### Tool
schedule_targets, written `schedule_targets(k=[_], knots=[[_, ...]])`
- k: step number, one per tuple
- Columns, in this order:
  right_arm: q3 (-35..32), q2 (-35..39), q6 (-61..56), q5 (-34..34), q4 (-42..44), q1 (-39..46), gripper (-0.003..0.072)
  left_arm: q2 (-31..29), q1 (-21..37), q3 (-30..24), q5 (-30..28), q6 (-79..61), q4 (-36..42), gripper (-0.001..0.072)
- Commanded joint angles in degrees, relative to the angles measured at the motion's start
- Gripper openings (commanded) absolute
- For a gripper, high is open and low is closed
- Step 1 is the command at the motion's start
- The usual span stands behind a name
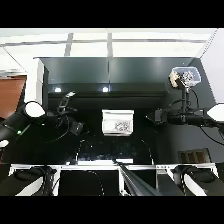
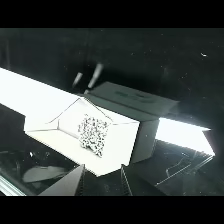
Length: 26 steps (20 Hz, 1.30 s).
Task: Fold the box and place the chain.
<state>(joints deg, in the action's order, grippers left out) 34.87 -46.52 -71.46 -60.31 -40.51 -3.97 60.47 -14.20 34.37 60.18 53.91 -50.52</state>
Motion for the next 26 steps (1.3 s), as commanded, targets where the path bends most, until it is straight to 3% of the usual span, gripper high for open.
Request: schedule_targets(k=[1,3,5,7,13,26], knots=[[0.0,0.0,-1.1,0.1,-0.1,0.0,0.0265,4.5,-0.5,-2.2,-3.1,-43.5,15.3,0.0714],[0.0,0.0,-1.4,0.1,-0.1,0.0,0.0265,5.6,-3.5,-2.2,-3.5,-58.7,15.2,0.0714],[0.0,0.0,-1.9,0.1,-0.1,-0.1,0.0265,6.2,-6.4,-2.1,-9.2,-64.4,15.2,0.0713],[0.0,0.0,-4.2,0.1,0.0,-0.1,0.0265,7.9,-7.1,-1.0,-11.0,-66.2,15.3,0.0711],[0.0,0.0,-4.6,0.2,0.0,-0.1,0.0265,15.7,-8.0,4.0,-8.6,-67.7,15.8,0.0709],[0.0,0.0,-4.6,0.2,0.0,-0.1,0.0265,19.7,-11.3,6.8,-10.7,-69.1,18.3,0.0709]])
